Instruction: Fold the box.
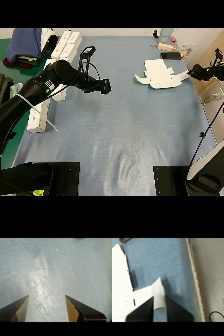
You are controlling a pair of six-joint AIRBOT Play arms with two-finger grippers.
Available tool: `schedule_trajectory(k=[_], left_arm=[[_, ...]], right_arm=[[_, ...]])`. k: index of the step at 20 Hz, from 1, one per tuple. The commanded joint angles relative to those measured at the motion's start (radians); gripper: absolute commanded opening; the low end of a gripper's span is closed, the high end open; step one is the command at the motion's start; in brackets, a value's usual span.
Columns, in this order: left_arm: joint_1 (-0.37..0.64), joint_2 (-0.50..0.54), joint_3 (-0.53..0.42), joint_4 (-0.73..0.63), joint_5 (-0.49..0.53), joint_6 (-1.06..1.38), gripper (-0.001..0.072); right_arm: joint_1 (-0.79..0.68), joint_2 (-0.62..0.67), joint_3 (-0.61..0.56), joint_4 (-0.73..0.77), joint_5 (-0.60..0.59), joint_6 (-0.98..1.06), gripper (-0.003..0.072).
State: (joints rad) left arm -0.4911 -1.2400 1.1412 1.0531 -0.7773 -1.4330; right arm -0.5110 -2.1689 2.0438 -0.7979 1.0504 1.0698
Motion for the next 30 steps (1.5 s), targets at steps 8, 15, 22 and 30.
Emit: schedule_trajectory(k=[8,15,22,30], left_arm=[[0.000,0.000,0.001,0.001,0.047,0.002,0.0692],[0.000,0.000,0.001,0.002,-0.005,0.003,0.0692],[0.000,0.000,0.001,0.070,-0.154,0.003,0.0693],[0.000,0.000,0.001,0.135,-0.274,0.004,0.0693]], right_arm=[[0.017,0.019,0.000,0.179,0.289,0.002,0.0002],[0.149,0.266,-0.242,0.110,0.356,0.173,0.0000],[0.306,0.665,-0.800,-0.019,0.241,0.295,0.0000],[0.363,1.145,-1.340,-0.136,0.197,0.416,0.0000]])
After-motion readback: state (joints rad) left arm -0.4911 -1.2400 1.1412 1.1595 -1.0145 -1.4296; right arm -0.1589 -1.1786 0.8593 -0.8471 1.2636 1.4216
